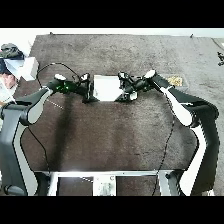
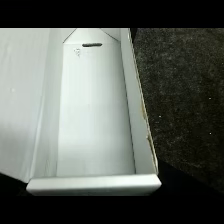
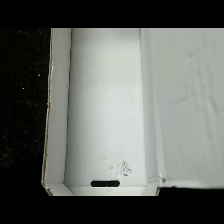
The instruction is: Fold the box and place the chain.
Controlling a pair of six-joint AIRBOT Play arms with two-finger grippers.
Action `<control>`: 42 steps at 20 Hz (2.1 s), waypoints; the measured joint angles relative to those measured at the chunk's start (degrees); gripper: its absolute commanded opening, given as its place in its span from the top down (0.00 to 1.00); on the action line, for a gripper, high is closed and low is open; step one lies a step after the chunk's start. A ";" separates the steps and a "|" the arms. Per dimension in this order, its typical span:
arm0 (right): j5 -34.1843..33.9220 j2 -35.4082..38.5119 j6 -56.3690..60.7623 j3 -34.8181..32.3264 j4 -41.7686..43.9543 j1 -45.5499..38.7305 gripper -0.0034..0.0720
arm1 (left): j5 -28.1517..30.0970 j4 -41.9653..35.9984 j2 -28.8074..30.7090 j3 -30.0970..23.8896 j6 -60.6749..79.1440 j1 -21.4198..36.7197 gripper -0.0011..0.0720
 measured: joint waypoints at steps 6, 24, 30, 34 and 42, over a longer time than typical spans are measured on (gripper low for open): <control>0.00 0.00 0.00 0.00 0.00 0.00 0.24 | 0.00 -0.09 0.00 0.00 0.00 0.00 0.42; 0.98 1.25 -0.07 -0.02 -1.25 -0.55 0.08 | 0.00 -0.26 -0.02 0.00 0.02 0.00 0.42; 1.73 3.78 1.62 -0.02 -8.02 -2.40 0.08 | 0.00 -0.26 -0.02 0.00 0.02 0.00 0.42; 2.43 7.28 3.56 -0.02 -10.08 -4.31 0.11 | 0.00 -0.26 -0.02 0.00 0.02 0.00 0.42; 6.01 11.21 6.45 -0.02 1.51 -2.45 0.97 | 0.00 -0.28 -0.02 0.00 0.00 0.00 0.42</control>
